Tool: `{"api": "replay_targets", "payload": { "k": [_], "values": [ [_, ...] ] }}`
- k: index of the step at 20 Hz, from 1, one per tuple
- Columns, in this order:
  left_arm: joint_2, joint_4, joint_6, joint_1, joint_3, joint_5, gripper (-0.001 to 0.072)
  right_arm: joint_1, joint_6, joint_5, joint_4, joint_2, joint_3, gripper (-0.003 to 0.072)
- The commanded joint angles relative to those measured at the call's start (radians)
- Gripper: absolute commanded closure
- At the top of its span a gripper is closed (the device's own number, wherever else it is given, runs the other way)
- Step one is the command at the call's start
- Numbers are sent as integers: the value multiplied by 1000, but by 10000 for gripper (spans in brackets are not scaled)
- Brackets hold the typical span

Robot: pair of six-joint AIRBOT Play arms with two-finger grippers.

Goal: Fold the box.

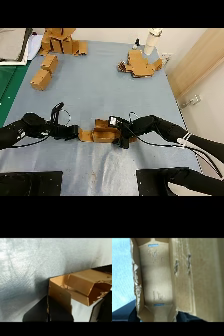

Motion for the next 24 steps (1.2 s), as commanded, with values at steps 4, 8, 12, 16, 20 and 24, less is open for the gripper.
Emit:
{"api": "replay_targets", "payload": {
  "k": [4, 8, 12, 16, 20, 24],
  "values": [
    [-13, -2, -5, -5, 4, 7, 699, 0, 0, 0, 0, 0, 0, 187],
    [-64, -10, -11, -49, 20, 3, 699, 0, 0, 0, 0, 0, 0, 187],
    [-82, -10, -27, -97, 40, 39, 699, 0, 0, 0, 0, 0, 0, 187],
    [-64, -9, -26, -97, 60, -14, 700, 0, 0, 0, 0, 0, 0, 187],
    [-26, -2, -45, -97, 94, -37, 701, 0, 0, 0, 0, 0, 0, 187],
    [-17, 73, -131, -107, 130, -82, 697, 0, 0, 0, 0, 0, 0, 187]
  ]
}}
